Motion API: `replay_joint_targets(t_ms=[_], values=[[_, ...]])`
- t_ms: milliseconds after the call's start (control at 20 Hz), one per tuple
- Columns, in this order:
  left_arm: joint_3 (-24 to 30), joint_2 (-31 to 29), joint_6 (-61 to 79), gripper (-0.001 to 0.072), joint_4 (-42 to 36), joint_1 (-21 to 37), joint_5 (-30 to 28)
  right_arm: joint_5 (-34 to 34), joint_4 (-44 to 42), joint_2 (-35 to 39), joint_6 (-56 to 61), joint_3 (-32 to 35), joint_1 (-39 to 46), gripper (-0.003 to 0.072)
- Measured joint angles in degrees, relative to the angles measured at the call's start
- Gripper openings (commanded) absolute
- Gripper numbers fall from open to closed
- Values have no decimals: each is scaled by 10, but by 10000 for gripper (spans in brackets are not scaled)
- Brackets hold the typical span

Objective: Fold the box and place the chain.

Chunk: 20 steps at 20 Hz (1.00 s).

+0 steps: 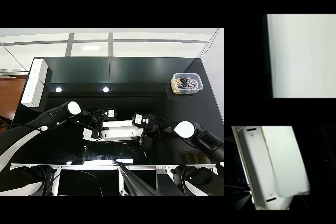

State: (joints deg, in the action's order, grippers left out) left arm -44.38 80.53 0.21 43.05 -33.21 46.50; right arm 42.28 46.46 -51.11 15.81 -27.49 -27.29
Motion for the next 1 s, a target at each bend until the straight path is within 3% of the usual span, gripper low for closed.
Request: replay_joint_targets(t_ms=[300, 1000], values=[[0, 0, 0, 29, 0, 0, 0, 21, -4, -3, -18, -10, 12, 681], [0, 0, 0, 29, 0, 0, 1, 63, -117, -103, -214, -3, 76, 681]])
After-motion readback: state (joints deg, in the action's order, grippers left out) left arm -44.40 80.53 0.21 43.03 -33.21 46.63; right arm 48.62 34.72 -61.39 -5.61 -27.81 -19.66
